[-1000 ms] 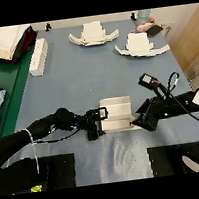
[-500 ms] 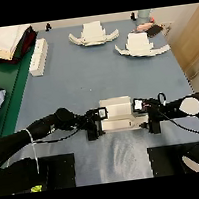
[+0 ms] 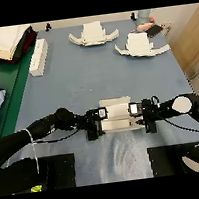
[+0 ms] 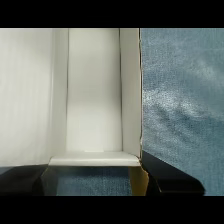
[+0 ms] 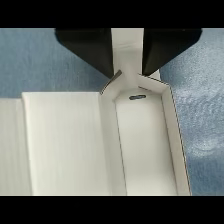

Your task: Fold the box.

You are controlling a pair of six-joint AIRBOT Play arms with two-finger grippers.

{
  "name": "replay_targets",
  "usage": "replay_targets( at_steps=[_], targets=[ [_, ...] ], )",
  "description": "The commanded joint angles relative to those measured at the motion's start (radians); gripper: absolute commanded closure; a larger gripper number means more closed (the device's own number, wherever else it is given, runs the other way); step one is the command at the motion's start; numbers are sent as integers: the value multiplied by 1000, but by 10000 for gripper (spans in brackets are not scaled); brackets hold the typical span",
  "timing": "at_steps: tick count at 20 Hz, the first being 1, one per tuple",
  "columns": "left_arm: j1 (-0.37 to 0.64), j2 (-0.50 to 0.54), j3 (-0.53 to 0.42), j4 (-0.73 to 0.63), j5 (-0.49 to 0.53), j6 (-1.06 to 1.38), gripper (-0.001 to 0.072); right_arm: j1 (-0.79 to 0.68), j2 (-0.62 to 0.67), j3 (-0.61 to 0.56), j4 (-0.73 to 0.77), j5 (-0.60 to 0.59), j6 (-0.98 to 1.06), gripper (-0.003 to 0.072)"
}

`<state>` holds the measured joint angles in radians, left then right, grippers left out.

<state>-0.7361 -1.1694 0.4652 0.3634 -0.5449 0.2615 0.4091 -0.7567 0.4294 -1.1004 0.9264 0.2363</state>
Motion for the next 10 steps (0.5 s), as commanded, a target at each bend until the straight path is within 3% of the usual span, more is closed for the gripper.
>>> replay_targets(
  at_steps=[1, 10],
  targets=[
    [0, 0, 1, 0, 0, 0, 251, 5, -5, -1, 37, -3, -14, 494],
    [0, 0, 1, 0, 0, 0, 251, 10, -68, 0, 199, -34, -141, 494]
  ],
)
